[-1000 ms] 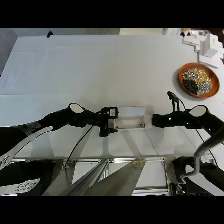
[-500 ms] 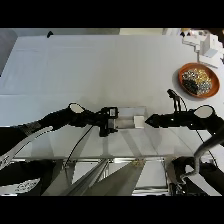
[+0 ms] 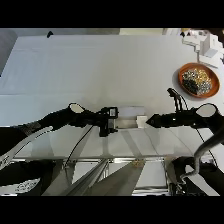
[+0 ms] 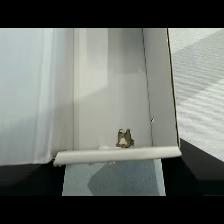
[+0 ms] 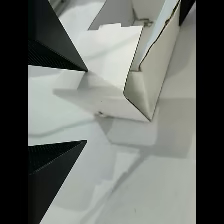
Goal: Fold the box and place the chain.
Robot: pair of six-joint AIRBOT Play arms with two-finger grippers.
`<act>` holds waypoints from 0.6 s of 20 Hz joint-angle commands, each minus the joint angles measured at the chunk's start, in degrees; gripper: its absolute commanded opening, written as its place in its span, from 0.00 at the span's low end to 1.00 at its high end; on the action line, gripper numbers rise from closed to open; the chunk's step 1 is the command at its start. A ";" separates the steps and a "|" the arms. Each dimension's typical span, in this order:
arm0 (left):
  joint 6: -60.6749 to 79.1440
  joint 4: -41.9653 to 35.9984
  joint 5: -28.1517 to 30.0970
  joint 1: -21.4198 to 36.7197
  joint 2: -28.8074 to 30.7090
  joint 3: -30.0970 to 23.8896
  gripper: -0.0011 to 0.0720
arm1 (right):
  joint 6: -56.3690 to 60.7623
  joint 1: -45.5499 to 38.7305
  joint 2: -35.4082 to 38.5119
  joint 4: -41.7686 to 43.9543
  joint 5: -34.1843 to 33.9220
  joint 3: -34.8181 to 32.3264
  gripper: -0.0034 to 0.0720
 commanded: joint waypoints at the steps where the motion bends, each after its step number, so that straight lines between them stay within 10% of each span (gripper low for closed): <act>1: 0.02 0.02 -0.02 -0.02 0.04 0.00 0.20 | 2.97 0.02 0.31 -3.65 0.04 0.44 0.64; 12: 0.04 0.02 -0.02 -0.02 0.04 0.02 0.20 | 1.84 6.69 0.57 1.31 -4.04 0.46 0.66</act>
